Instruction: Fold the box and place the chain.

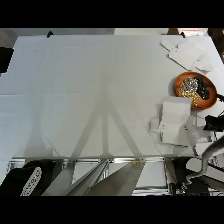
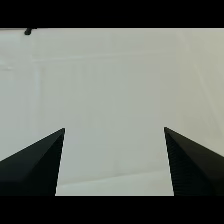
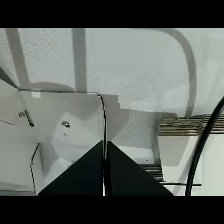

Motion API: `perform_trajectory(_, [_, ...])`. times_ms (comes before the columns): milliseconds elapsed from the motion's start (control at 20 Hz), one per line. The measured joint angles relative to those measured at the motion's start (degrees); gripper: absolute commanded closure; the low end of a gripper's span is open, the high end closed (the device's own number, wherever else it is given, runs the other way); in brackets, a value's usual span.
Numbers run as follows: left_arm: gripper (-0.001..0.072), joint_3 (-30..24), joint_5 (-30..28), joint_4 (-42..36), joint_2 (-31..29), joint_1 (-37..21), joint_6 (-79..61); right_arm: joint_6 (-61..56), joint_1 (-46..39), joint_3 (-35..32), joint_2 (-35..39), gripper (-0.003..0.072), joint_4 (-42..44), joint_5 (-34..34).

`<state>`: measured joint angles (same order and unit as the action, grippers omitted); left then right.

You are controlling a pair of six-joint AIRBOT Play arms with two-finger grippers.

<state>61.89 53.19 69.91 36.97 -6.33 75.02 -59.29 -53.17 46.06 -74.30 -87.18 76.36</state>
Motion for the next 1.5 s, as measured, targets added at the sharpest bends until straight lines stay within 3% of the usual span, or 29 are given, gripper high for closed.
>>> perform_trajectory(350, [0.0016, 0.0, 0.0, 0.0, 0.0, 0.0, 0.0, 3.2, 4.6, 0.0, 2.2, 0.0677, 6.2, 3.1])
perform_trajectory(800, [0.0016, 0.0, 0.0, 0.0, 0.0, 0.0, 0.0, 6.6, 24.5, 0.0, 5.6, 0.0678, 25.3, 1.2])
perform_trajectory(1150, [0.0016, 0.0, 0.0, 0.0, 0.0, 0.0, 0.0, 7.2, 40.5, -0.8, 6.4, 0.0680, 36.7, -19.0])
perform_trajectory(1500, [0.0016, 0.0, 0.0, 0.0, 0.0, 0.0, 0.0, 7.3, 51.5, -10.2, 6.5, 0.0680, 44.2, -42.6])
